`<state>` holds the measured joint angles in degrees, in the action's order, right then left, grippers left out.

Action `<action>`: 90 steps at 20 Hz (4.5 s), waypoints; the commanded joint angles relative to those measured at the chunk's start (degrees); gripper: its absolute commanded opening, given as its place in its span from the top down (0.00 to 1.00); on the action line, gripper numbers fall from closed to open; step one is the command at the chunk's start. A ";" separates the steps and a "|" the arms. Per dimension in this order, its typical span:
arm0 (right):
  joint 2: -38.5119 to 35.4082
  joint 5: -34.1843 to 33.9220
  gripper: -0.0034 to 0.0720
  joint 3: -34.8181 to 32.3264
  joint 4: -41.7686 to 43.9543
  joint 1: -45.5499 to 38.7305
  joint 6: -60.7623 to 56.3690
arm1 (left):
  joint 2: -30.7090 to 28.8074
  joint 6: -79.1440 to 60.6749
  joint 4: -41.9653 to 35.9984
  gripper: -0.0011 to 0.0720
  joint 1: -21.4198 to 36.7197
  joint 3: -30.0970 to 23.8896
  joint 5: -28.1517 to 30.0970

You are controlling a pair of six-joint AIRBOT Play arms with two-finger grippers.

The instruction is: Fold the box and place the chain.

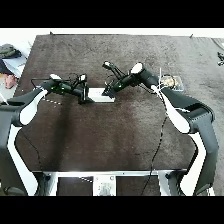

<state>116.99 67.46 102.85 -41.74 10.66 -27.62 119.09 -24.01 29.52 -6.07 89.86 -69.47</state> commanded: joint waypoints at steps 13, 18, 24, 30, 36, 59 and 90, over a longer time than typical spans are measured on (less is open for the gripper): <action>-28.81 -7.37 0.97 -10.36 6.84 -0.02 -2.89 | 0.02 0.00 -0.02 0.35 -0.02 -0.02 0.00; -50.03 -37.42 0.97 -38.23 8.94 0.66 -2.80 | 0.02 0.00 0.00 0.35 -0.02 -0.02 0.00; -70.38 -71.49 0.97 -68.15 9.68 8.24 -2.25 | 0.02 0.00 -0.02 0.35 -0.02 -0.02 -0.04; -73.53 -73.26 0.97 -72.13 9.66 9.68 -2.23 | -0.33 -0.22 -0.20 0.96 0.15 0.02 -0.28; -73.53 -73.24 0.97 -72.13 9.66 9.68 -2.25 | -6.75 11.56 -6.80 0.97 5.53 6.45 2.49; -73.46 -72.63 0.97 -72.13 9.66 9.68 -2.21 | -17.88 52.54 12.68 0.97 36.74 -10.05 40.26; -73.48 -72.89 0.97 -72.13 9.62 9.68 -2.19 | -15.30 47.95 10.54 0.00 36.11 -8.35 35.85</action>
<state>43.51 -5.39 30.72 -32.10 20.29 -29.80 104.79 23.97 40.40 30.00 81.01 -32.75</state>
